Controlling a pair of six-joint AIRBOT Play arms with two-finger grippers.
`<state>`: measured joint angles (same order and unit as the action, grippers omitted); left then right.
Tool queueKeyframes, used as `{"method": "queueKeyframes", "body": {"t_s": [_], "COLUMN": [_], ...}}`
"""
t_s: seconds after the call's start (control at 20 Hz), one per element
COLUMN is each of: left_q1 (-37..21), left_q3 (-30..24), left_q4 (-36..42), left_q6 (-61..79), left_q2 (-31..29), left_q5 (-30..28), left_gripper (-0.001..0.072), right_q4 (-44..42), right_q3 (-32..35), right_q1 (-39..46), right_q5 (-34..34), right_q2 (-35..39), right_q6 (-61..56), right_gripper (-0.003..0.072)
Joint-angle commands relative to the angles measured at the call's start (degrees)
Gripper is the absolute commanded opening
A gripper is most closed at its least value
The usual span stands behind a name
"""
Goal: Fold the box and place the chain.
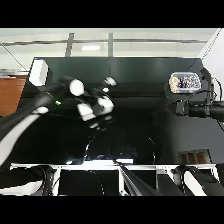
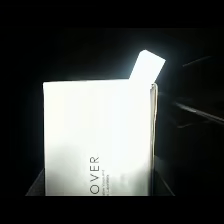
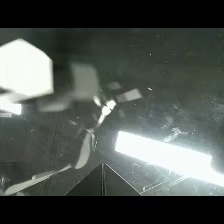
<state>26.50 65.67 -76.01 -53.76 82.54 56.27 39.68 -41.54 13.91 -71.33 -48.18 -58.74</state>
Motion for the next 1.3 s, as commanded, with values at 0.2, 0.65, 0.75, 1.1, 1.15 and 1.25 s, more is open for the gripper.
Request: {"method": "queueKeyframes", "body": {"t_s": [0.2,0.65,0.75,1.1,1.15,1.25], "left_q1": [-36.2,-48.3,-48.2,-48.0,-47.8,-47.1], "left_q3": [0.1,0.2,0.5,9.4,10.5,11.6], "left_q4": [-8.5,-6.3,-1.8,-0.9,-0.8,0.0], "left_q6": [-23.9,-15.3,-9.7,-8.6,-8.6,-8.6], "left_q2": [-3.1,-0.8,1.3,11.2,12.4,13.6], "left_q5": [10.9,-5.9,-9.2,-10.4,-10.7,-11.0], "left_gripper": [0.0144,0.0144,0.0144,0.0146,0.0158,0.0518], "right_q4": [0.0,0.0,0.0,0.0,0.0,0.0], "right_q3": [0.0,0.0,0.0,0.0,0.0,0.0], "right_q1": [0.0,0.0,0.0,0.0,0.0,0.0], "right_q5": [0.2,5.0,6.3,6.9,6.9,6.9], "right_q2": [0.0,0.0,0.0,0.0,0.0,0.0], "right_q6": [0.0,0.0,-0.9,-2.0,-2.2,-2.2], "right_gripper": [0.0013,0.0013,0.0013,0.0013,0.0013,0.0013]}}
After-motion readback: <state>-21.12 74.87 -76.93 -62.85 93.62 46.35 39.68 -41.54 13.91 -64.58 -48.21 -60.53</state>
